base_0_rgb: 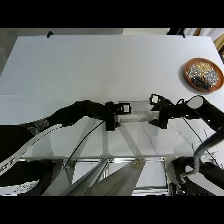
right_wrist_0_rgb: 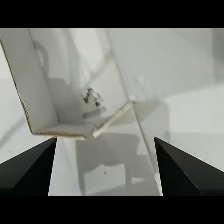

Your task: Fold the box and place the chain.

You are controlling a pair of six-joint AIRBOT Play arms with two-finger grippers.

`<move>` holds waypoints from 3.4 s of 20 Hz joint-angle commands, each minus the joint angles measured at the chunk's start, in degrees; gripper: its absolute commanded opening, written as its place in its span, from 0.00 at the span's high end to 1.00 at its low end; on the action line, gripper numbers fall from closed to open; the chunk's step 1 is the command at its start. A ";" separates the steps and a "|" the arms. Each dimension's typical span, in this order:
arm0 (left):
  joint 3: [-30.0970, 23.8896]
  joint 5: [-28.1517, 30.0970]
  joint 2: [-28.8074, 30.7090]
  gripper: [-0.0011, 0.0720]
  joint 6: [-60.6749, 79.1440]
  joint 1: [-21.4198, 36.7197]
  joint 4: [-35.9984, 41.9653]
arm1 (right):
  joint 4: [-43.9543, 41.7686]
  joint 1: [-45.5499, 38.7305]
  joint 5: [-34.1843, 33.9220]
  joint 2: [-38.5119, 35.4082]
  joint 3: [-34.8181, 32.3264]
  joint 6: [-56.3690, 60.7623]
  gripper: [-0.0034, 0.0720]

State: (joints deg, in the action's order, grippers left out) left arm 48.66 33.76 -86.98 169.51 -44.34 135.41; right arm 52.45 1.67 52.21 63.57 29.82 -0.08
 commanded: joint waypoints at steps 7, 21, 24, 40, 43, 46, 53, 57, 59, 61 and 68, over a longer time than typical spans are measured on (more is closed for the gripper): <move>-0.02 0.09 0.04 0.78 0.02 0.02 -0.02 | -22.99 -3.56 3.32 -13.75 0.07 3.13 0.43; -0.02 0.07 0.02 0.78 0.02 0.02 -0.02 | -22.36 8.61 -25.40 0.92 0.04 9.31 0.94; -0.02 0.07 0.02 0.78 0.02 0.02 -0.02 | -22.23 8.61 -20.26 4.59 0.04 9.29 0.94; -0.02 0.09 0.04 0.78 0.02 0.02 -0.02 | 4.70 8.57 4.63 -14.03 1.73 11.02 0.94; -0.02 0.09 0.04 0.78 0.02 0.02 -0.02 | 17.79 8.57 6.25 -13.97 1.70 10.99 0.73; -0.02 0.09 0.04 0.78 0.02 0.02 -0.02 | 20.85 8.55 2.99 -12.13 1.70 8.68 0.65; -0.02 0.07 0.04 0.78 0.02 0.02 -0.02 | 18.97 11.19 -1.62 -0.66 1.66 -9.51 0.65; -0.02 0.07 0.04 0.78 0.02 0.02 -0.02 | 18.64 11.23 -2.54 -0.66 1.66 -9.46 0.65; -0.02 0.09 0.04 0.78 0.02 0.02 -0.02 | 16.83 11.23 -3.74 -0.66 1.66 -9.46 0.65; -0.02 0.09 0.04 0.78 0.02 0.02 -0.02 | 15.17 11.23 -4.85 -0.66 1.66 -9.44 0.65; -0.02 0.07 0.04 0.78 0.02 0.02 -0.02 | 9.94 11.23 -4.92 -0.66 1.66 -9.49 0.67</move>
State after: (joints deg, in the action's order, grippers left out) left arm 48.64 33.82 -86.98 169.53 -44.34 135.41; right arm 64.73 12.84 47.40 62.87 31.48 -9.47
